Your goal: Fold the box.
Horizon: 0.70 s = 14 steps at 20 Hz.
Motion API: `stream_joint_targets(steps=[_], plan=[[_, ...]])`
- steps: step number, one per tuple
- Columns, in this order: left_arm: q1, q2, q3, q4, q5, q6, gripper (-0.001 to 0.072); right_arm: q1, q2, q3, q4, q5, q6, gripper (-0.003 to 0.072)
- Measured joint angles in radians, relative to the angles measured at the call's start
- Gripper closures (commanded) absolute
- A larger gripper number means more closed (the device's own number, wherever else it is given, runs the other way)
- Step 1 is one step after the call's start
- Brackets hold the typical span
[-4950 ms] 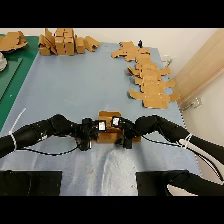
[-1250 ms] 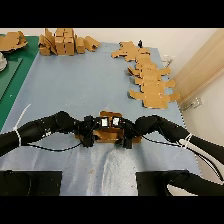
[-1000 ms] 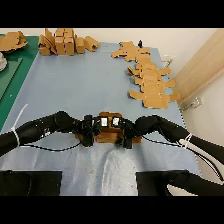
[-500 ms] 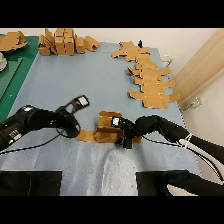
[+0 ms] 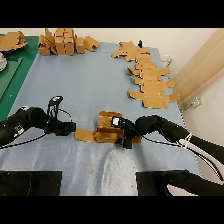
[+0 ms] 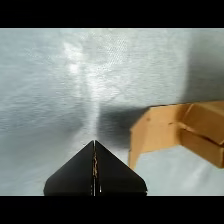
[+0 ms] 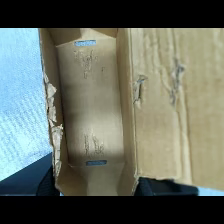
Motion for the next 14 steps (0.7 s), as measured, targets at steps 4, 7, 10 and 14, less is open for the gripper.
stream_joint_targets(steps=[4,7,10,14], plan=[[0.004,-0.086,-0.002,-0.2,0.045,0.086,0.0698,0.0,0.0,0.0,0.0,0.0,0.0,0.0232],[-0.013,-0.117,-0.002,-0.258,0.063,0.113,0.0698,0.0,0.0,0.0,0.001,0.0,0.0,0.0232],[-0.054,-0.129,-0.002,-0.283,0.071,0.124,0.0698,0.0,0.0,0.0,0.001,0.0,0.0,0.0232],[-0.103,-0.134,-0.002,-0.302,0.101,0.128,0.0698,0.0,0.0,0.0,0.002,0.001,0.0,0.0232]])
